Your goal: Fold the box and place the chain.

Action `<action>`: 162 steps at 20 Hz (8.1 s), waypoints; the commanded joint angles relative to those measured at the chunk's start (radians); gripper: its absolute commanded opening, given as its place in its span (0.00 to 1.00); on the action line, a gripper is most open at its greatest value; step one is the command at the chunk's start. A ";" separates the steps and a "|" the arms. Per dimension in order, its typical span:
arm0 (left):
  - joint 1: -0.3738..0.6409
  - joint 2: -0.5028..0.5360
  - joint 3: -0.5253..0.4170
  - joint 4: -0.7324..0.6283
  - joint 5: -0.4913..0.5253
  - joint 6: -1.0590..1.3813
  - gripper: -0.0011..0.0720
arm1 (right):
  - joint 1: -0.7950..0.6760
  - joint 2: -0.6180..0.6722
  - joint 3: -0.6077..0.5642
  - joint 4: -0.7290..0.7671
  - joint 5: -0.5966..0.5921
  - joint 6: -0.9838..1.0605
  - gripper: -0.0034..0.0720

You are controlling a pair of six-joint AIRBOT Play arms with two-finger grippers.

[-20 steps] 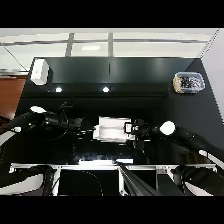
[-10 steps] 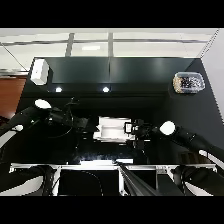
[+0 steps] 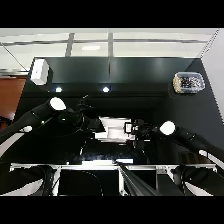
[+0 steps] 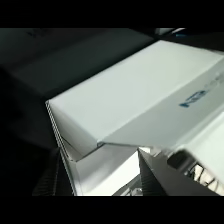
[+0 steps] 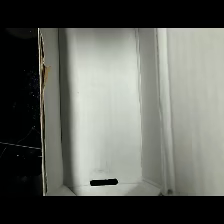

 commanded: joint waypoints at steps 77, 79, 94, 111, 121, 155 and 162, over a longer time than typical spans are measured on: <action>-0.432 -0.125 0.226 0.736 -0.021 -0.923 0.05 | -0.002 0.025 0.006 -0.070 0.010 0.091 0.89; -0.432 -0.125 0.226 0.742 -0.027 -0.923 0.05 | -0.009 0.055 0.011 -0.179 0.035 0.162 0.89; -0.433 -0.125 0.226 0.772 -0.035 -0.924 0.05 | -0.021 0.117 0.016 -0.135 0.139 0.177 0.89; -0.433 -0.126 0.226 0.771 -0.013 -0.927 0.05 | -0.014 0.094 0.014 0.054 0.093 0.230 0.30; -0.433 -0.126 0.226 0.771 -0.015 -0.927 0.05 | 0.031 0.068 0.008 0.082 0.026 0.264 0.63; -0.383 -0.126 0.226 0.760 0.003 -0.948 0.05 | -0.341 0.155 -0.140 0.235 0.269 1.286 0.06; -0.383 -0.126 0.226 0.760 0.003 -0.948 0.05 | -0.331 0.155 -0.062 0.241 0.327 1.231 0.86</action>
